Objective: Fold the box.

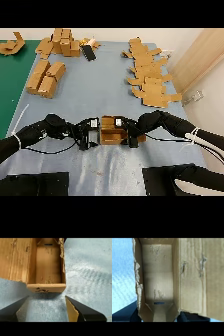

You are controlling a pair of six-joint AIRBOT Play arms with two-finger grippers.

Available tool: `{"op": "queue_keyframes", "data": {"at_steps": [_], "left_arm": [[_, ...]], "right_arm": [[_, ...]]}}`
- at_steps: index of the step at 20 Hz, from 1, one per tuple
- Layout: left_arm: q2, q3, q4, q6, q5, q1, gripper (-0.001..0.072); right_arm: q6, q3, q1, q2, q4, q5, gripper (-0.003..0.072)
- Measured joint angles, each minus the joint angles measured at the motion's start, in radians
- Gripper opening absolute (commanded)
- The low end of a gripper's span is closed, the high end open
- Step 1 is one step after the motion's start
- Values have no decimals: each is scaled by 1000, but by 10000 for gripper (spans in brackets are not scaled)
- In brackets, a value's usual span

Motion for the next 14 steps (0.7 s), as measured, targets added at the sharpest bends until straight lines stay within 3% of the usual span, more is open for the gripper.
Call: {"op": "queue_keyframes", "data": {"at_steps": [8, 14], "left_arm": [[-15, 2, -24, -36, 107, -86, 696], [-16, 2, -50, -40, 133, -105, 695]], "right_arm": [[0, 0, 0, 0, 0, 0, 433], [0, 0, 0, 0, 0, 0, 434]]}}
